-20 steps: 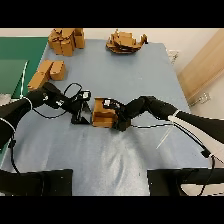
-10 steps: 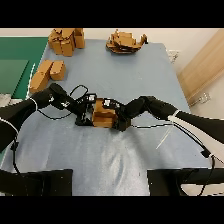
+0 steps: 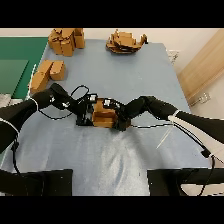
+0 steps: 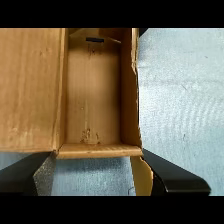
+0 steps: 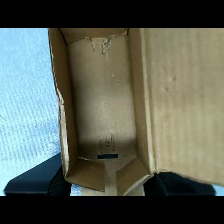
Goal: Fold the box.
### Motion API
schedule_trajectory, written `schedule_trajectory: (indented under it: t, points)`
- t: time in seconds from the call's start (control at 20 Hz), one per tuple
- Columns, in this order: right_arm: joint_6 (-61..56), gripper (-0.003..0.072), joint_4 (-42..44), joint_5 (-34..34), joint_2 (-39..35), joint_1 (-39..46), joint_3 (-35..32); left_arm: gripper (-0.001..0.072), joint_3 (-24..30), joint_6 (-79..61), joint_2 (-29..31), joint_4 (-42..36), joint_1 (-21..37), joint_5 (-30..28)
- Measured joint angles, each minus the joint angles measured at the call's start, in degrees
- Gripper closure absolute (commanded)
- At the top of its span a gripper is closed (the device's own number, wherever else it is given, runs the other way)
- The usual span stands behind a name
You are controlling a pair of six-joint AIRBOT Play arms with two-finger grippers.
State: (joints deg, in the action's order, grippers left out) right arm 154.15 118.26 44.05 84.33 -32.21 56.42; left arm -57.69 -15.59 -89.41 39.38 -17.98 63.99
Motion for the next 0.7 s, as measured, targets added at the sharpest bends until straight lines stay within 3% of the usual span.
schedule_trajectory:
  t: [0.45, 0.55, 0.7]
  points:
    - [-0.02, 0.0682, 0.0, -0.04, 0.0, 0.02, 0.0, 0.0023, 0.0, 1.9, 0.0, 0.81, -1.27, -1.7]
    - [-0.07, 0.0682, 0.02, 0.0, 0.0, 0.02, 0.0, 0.042, 0.0, 2.1, 0.0, 0.76, -1.29, -1.64]
    - [-0.07, 0.0682, 0.02, 0.15, 0.0, 0.02, 0.0, 0.0425, 0.0, 2.12, 0.0, 0.74, -1.29, -0.92]
